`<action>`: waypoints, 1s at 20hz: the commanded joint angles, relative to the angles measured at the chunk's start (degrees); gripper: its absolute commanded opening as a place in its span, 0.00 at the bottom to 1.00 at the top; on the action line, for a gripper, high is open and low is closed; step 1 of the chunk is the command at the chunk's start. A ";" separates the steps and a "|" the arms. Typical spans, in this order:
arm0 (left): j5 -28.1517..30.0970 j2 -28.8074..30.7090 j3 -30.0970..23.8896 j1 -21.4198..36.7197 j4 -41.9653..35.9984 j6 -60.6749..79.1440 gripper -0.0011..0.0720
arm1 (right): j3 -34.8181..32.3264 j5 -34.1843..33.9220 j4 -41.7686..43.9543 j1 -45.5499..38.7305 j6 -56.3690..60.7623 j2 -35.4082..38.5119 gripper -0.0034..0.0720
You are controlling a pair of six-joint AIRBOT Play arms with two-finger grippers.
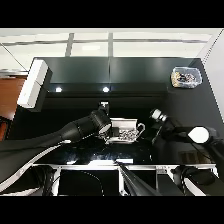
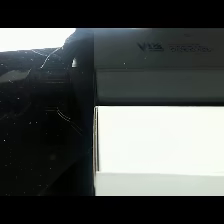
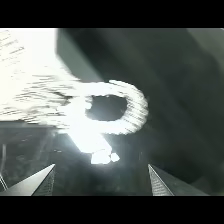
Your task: Fold the box and place the chain.
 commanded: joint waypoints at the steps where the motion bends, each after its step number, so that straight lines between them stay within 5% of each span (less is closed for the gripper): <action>1: 0.02 -0.04 0.02 0.04 0.02 0.02 0.06 | -1.53 -8.13 7.89 7.98 -22.01 -4.66 0.98; 11: 0.00 -0.04 0.02 0.04 0.00 0.02 0.06 | -1.53 -17.70 12.55 9.60 -27.58 -11.58 0.98; 18: 0.00 -0.04 0.02 0.04 0.02 0.02 0.06 | -1.53 -17.57 12.70 9.60 -25.55 -12.37 0.97; 20: 0.02 -0.04 0.02 0.04 0.02 0.02 0.06 | -1.53 -16.63 12.68 9.60 -24.59 -12.37 0.57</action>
